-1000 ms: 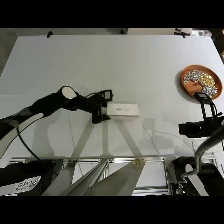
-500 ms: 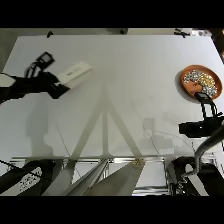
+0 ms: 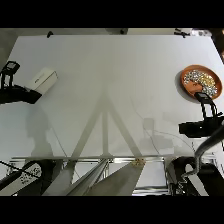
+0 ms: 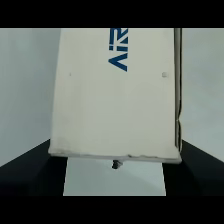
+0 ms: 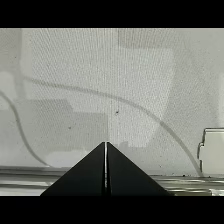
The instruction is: Fold the box and place the chain.
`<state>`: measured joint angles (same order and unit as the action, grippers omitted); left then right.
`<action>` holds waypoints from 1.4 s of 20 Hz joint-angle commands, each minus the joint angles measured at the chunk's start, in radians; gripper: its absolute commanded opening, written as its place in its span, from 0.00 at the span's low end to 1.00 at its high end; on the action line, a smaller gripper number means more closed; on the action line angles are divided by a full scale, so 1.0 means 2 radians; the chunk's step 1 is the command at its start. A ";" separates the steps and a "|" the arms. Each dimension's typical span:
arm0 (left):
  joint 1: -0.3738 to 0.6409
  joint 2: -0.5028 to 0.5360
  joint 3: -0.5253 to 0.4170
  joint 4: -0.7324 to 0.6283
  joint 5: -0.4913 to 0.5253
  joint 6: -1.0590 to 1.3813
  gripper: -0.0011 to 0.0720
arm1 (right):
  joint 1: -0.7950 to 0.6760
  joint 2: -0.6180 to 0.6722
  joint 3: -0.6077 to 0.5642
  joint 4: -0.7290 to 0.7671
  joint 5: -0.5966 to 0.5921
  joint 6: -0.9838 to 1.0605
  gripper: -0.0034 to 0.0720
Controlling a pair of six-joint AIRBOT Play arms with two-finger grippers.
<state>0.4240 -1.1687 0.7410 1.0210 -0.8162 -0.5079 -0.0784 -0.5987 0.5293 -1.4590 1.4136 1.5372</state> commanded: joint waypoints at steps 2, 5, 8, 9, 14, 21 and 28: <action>0.009 -0.023 -0.025 0.041 -0.009 -0.045 0.02 | 0.000 0.000 0.000 0.000 0.000 0.000 0.06; 0.009 -0.032 -0.026 0.073 -0.014 -0.089 0.08 | 0.000 0.000 0.000 0.000 0.000 0.000 0.06; 0.009 -0.032 -0.026 0.073 -0.027 -0.088 0.82 | 0.000 0.000 0.000 0.000 0.000 0.000 0.06; 0.009 -0.032 -0.026 0.073 -0.029 -0.088 0.95 | 0.000 0.000 0.000 0.000 0.000 0.000 0.06; 0.008 -0.023 -0.026 0.058 -0.043 -0.086 0.99 | 0.000 0.000 0.000 0.000 0.000 0.000 0.06; 0.008 0.107 -0.026 0.055 -0.033 -0.085 0.99 | 0.000 0.000 0.000 0.000 0.000 0.000 0.06; 0.008 0.136 -0.026 0.057 -0.028 -0.085 0.99 | 0.000 0.000 0.000 0.000 0.000 0.000 0.06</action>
